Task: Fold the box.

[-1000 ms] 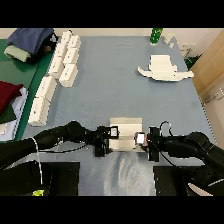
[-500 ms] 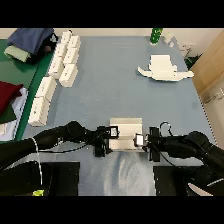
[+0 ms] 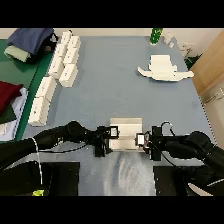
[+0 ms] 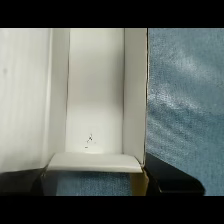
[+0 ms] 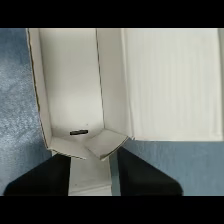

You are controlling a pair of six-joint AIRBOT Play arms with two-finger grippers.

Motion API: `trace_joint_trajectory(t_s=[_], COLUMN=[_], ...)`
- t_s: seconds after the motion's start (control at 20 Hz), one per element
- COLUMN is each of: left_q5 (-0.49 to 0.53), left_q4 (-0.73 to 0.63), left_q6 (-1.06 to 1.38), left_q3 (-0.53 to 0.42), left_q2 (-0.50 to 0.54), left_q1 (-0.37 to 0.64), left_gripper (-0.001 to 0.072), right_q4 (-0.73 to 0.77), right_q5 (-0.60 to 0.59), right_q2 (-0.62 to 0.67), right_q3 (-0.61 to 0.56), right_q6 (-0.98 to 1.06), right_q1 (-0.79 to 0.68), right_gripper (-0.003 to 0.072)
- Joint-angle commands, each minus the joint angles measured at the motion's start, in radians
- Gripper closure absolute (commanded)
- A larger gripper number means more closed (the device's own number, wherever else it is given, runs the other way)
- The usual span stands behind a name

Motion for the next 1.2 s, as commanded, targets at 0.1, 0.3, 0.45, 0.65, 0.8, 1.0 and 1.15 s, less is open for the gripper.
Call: trace_joint_trajectory(t_s=[0.1, 0.3, 0.45, 0.65, 0.8, 1.0, 1.15], left_q5=[0.0, 0.0, 0.0, 0.0, 0.0, 0.0, 0.0], left_q4=[0.001, 0.001, 0.001, 0.001, 0.001, 0.001, 0.001], left_q6=[0.0, 0.0, 0.0, 0.0, 0.0, 0.0, 0.0], left_q3=[0.001, 0.001, 0.001, 0.001, 0.001, 0.001, 0.001], left_q2=[0.001, 0.001, 0.001, 0.001, 0.001, 0.001, 0.001], left_q1=[0.0, 0.0, 0.0, -0.001, 0.0, 0.0, 0.0], left_gripper=[0.0193, 0.0193, 0.0192, 0.0193, 0.0192, 0.0192, 0.0192], right_q4=[-0.005, 0.085, 0.167, 0.168, 0.166, 0.17, 0.182], right_q5=[0.016, 0.046, 0.056, 0.063, 0.064, 0.064, 0.074], right_q2=[0.012, 0.011, 0.008, -0.019, -0.021, -0.021, -0.021], right_q3=[0.004, 0.006, 0.006, 0.006, 0.006, 0.006, 0.006], right_q6=[0.008, 0.001, -0.071, -0.083, -0.084, -0.084, -0.084], right_q1=[0.0, 0.002, 0.002, 0.001, 0.001, 0.001, 0.002], right_gripper=[0.0475, 0.0566, 0.0566, 0.0565, 0.056, 0.0315, 0.0158])
